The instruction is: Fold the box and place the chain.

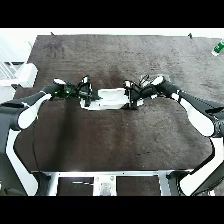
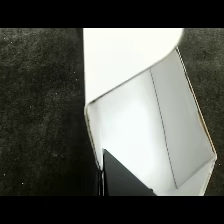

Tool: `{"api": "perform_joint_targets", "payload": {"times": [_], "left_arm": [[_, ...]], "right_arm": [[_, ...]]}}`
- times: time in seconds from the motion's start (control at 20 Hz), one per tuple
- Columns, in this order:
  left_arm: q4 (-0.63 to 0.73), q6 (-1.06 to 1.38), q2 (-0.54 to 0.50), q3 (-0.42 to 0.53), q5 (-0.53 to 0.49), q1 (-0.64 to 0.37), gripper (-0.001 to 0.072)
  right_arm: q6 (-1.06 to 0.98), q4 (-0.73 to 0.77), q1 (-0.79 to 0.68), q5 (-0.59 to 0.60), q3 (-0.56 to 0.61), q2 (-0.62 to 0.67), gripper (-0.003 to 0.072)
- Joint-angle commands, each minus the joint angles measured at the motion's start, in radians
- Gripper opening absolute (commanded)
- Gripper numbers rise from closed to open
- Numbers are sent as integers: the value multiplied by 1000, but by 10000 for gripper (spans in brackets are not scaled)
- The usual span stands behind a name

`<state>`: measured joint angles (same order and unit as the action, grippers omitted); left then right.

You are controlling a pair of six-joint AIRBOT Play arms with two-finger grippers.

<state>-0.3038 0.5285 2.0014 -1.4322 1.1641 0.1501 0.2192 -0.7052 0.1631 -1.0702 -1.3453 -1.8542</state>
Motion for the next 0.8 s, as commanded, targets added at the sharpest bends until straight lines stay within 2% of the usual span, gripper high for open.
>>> {"api": "perform_joint_targets", "payload": {"times": [0.0,0.15,0.75], "left_arm": [[0,0,-1,0,0,0,21],[0,0,-1,0,0,0,21],[0,0,-1,0,-1,0,21]], "right_arm": [[76,56,-19,-17,0,-17,695],[135,139,-45,-67,-1,-35,694],[160,164,-40,-101,-3,-61,694]]}}
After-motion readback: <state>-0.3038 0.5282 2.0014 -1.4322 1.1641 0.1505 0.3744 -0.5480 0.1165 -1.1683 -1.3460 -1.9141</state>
